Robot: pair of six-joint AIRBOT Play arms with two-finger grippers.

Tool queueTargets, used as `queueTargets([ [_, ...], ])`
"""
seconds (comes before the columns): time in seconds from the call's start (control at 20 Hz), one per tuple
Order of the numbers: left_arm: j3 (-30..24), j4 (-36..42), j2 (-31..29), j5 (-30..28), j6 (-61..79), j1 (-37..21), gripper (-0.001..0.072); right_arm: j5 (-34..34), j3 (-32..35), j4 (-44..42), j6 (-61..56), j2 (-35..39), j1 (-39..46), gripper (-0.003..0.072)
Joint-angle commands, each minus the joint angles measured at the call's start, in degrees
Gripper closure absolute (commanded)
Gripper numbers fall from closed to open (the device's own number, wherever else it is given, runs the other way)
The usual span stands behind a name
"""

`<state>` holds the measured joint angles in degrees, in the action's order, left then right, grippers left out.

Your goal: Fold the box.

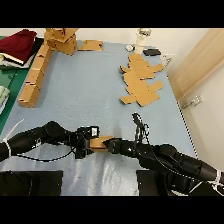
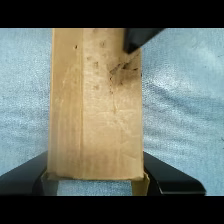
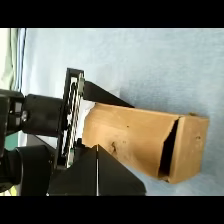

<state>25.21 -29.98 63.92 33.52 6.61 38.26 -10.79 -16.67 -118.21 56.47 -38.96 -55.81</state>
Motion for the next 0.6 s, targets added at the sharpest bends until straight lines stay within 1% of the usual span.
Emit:
queueTargets([
  [0.0, 0.02, -0.02, 0.02, 0.00, 0.00, -0.02, 0.0189, 2.69, 0.20, -0.15, -2.67, -3.02, 0.13, 0.0683],
  [0.35, 0.02, -0.02, 0.02, 0.00, 0.00, -0.02, 0.0189, -1.99, 0.33, 0.15, -2.64, -4.59, -0.35, 0.0683],
  [0.55, 0.02, -0.02, 0.02, 0.00, 0.00, -0.02, 0.0189, -2.95, 0.35, 0.33, -2.67, -7.50, -0.37, 0.0683],
])
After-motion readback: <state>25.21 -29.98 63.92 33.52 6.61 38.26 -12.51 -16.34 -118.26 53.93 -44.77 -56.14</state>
